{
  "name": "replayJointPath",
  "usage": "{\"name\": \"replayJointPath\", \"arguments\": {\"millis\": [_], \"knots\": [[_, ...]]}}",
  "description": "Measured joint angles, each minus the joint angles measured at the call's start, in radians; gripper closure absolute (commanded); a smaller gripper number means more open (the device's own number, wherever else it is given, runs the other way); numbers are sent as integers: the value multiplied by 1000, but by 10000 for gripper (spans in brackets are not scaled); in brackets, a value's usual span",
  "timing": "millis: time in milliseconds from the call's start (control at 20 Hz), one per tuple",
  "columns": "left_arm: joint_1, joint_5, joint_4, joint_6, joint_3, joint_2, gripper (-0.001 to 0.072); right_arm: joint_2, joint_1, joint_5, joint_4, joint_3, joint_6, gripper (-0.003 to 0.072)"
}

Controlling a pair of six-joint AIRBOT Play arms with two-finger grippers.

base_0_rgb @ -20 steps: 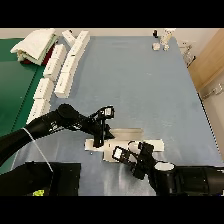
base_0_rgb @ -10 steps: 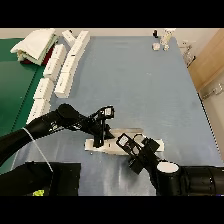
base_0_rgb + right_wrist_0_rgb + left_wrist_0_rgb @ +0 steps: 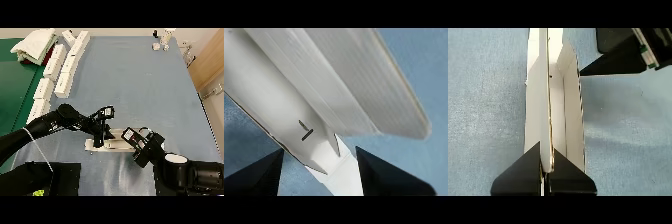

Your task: Fold the box.

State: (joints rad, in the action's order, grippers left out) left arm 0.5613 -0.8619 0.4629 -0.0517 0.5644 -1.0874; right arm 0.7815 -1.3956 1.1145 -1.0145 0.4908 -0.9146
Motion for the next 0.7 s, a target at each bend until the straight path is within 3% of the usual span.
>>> {"name": "replayJointPath", "arguments": {"millis": [300,500,700], "knots": [[0,-2,0,0,0,0,697,-145,294,-169,-259,-63,-508,-34],[0,-3,0,0,0,0,697,-183,536,-254,-621,-111,-1029,-34],[0,-2,0,0,0,0,697,-165,742,-267,-973,-150,-1494,-34]]}}
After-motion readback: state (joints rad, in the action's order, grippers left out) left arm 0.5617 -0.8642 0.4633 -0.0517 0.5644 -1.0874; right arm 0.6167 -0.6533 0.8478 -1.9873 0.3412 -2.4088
